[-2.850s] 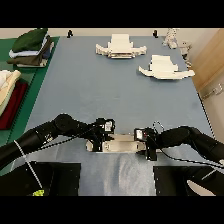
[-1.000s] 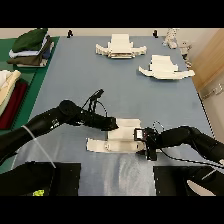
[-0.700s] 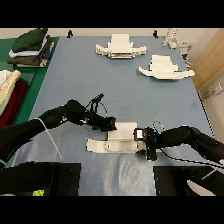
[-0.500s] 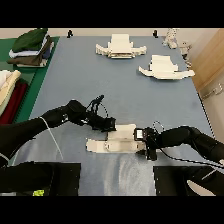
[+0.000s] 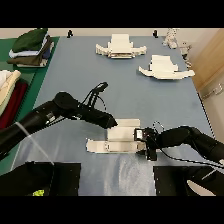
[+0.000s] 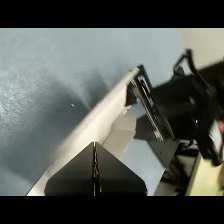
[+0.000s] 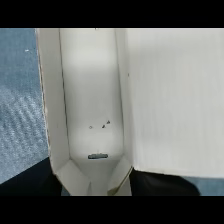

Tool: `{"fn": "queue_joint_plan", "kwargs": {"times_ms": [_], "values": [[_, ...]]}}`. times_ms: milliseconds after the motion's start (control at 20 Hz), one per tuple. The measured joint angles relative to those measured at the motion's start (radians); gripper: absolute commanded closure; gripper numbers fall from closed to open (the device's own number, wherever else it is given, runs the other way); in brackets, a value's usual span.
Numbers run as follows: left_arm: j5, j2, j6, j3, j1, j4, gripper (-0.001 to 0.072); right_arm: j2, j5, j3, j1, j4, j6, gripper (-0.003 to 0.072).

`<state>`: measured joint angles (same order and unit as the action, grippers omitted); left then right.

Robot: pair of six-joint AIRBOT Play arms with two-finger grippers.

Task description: Fold the box.

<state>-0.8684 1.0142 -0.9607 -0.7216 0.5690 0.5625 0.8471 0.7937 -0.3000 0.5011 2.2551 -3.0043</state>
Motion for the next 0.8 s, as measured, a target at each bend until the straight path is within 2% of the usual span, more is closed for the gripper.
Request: {"fn": "queue_joint_plan", "kwargs": {"times_ms": [300, 350, 400, 450, 600, 800], "values": [[-0.090, -0.262, 0.054, 0.033, 0.068, 0.311, 0.0695, 0.000, 0.000, 0.000, 0.000, 0.000, 0.000, 0.0153], [-0.113, -0.292, 0.110, 0.051, 0.070, 0.339, 0.0536, 0.000, 0.000, 0.000, 0.000, 0.000, 0.000, 0.0153], [-0.136, -0.316, 0.176, 0.076, 0.070, 0.358, 0.0127, 0.000, 0.000, 0.000, 0.000, 0.000, 0.000, 0.0153], [-0.144, -0.331, 0.236, 0.101, 0.068, 0.369, 0.0047, 0.000, 0.000, 0.000, 0.000, 0.000, 0.000, 0.0153], [-0.131, -0.347, 0.407, 0.188, 0.048, 0.369, 0.0055, 0.000, 0.000, 0.000, 0.000, 0.000, 0.000, 0.0153], [-0.063, -0.298, 0.660, 0.282, 0.038, 0.291, 0.0057, 0.000, 0.000, 0.000, 0.000, 0.000, 0.000, 0.0153]]}}
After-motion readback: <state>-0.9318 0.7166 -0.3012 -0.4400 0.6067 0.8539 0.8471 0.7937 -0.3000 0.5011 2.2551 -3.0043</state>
